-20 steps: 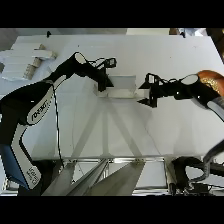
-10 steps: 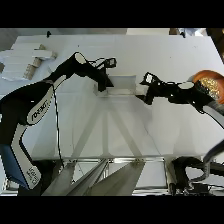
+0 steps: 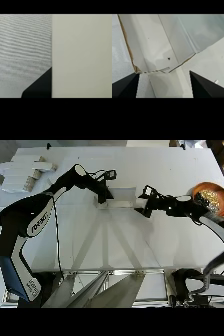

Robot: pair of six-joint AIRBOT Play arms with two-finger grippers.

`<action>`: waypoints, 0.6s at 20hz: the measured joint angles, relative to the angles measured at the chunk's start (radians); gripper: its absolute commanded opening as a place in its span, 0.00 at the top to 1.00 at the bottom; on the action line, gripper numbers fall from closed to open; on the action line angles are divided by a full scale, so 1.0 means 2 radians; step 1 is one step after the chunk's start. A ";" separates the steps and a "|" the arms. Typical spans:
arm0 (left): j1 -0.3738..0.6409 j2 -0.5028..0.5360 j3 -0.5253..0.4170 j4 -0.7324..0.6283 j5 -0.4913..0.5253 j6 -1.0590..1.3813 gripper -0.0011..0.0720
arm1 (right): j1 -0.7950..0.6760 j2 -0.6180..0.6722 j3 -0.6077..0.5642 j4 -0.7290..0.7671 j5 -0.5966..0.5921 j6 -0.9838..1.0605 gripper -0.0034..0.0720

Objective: Fold the box and place the chain.

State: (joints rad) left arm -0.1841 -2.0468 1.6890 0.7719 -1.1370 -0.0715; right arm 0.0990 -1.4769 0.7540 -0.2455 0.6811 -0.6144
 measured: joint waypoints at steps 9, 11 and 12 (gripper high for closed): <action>0.000 0.000 0.000 0.000 0.000 0.000 0.97 | -0.013 -0.050 0.062 -0.039 0.057 0.039 0.04; 0.000 0.000 0.000 0.000 0.000 0.000 0.97 | -0.021 -0.058 0.076 -0.053 0.063 0.051 0.04; 0.000 0.000 0.000 0.000 0.000 -0.001 0.97 | -0.026 -0.060 0.080 -0.057 0.064 0.055 0.04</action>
